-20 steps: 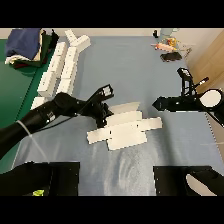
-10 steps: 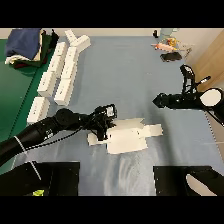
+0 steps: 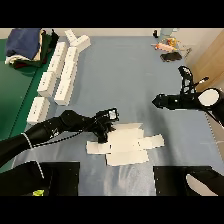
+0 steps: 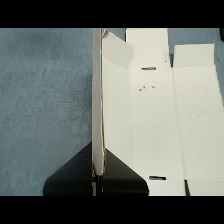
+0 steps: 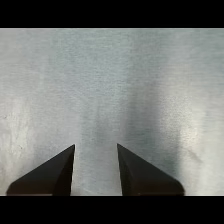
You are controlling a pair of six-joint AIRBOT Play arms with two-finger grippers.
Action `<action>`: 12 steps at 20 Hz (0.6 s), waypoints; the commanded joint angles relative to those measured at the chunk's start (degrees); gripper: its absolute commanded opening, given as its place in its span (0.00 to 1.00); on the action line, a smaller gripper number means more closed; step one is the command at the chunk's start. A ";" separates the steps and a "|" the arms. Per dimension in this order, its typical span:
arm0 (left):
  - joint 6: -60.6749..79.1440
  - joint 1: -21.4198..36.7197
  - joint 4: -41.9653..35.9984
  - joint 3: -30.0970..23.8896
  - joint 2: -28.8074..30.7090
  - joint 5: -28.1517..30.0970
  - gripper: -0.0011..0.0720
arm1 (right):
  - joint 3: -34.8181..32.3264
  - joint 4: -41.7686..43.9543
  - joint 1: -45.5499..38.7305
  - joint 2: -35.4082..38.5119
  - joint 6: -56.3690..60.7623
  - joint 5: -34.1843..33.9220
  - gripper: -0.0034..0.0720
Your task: Fold the box.
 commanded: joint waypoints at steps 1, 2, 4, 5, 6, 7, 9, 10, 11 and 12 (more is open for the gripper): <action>-0.48 2.34 0.98 3.26 -0.44 -5.57 0.03 | -0.02 0.20 0.07 -0.07 0.00 0.00 0.60; -0.48 4.48 1.86 4.87 -0.44 -9.64 0.03 | -0.02 0.22 0.07 -0.07 0.00 0.00 0.60; -0.46 9.51 2.60 8.02 -0.44 -16.15 0.03 | -0.02 0.20 0.07 -0.07 0.00 -0.02 0.60; -0.46 11.82 2.58 9.49 -0.66 -18.71 0.03 | -0.02 0.22 0.07 -0.07 0.00 -0.02 0.60; -0.48 14.14 2.58 11.19 -1.42 -21.84 0.03 | -0.02 0.20 0.07 -0.09 0.00 -0.09 0.60; -0.48 16.00 2.60 12.76 -2.67 -25.07 0.03 | -0.02 0.24 0.07 -0.11 0.00 -0.46 0.60; -0.42 18.01 2.60 15.21 -6.32 -29.35 0.03 | -0.02 0.59 0.07 -0.26 0.00 -1.16 0.60; -0.24 18.05 2.58 15.82 -8.00 -28.13 0.03 | -0.02 0.92 0.07 -0.31 0.00 -1.33 0.60; 0.31 17.59 2.45 15.87 -9.16 -24.35 0.03 | -0.02 1.29 0.07 -0.31 0.00 -1.51 0.60; 0.76 16.98 2.47 15.74 -9.44 -20.33 0.03 | -0.02 1.49 0.07 -0.28 0.00 -1.51 0.60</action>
